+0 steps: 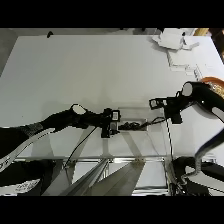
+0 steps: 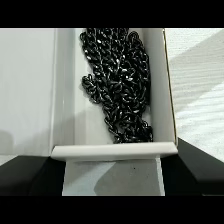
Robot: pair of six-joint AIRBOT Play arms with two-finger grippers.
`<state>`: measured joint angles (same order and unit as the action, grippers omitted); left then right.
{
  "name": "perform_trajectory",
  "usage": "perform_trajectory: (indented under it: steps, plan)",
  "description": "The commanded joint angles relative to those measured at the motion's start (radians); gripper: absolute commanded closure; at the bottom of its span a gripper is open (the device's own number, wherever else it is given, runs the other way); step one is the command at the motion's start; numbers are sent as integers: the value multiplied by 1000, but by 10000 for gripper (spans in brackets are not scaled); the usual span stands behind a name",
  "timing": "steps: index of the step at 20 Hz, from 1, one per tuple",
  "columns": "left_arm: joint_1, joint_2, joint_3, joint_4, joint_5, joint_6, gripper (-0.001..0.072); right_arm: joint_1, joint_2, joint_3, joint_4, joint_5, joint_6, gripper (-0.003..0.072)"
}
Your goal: Fold the box and place the chain.
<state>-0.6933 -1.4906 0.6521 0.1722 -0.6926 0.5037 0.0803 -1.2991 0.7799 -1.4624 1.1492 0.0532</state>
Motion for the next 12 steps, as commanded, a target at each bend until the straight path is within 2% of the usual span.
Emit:
perform_trajectory:
  steps: [1, 6, 12]
  plan:
    - [0, 0, 0, 0, 1, 0, 503, 0, 101, 1, 13, 50, 48, 668]
    - [0, 0, 0, 0, 0, 0, 503, 108, 277, 1, 196, 116, 56, 668]
    - [0, 0, 0, 0, 0, 0, 503, 332, 332, 1, 451, 48, 56, 668]
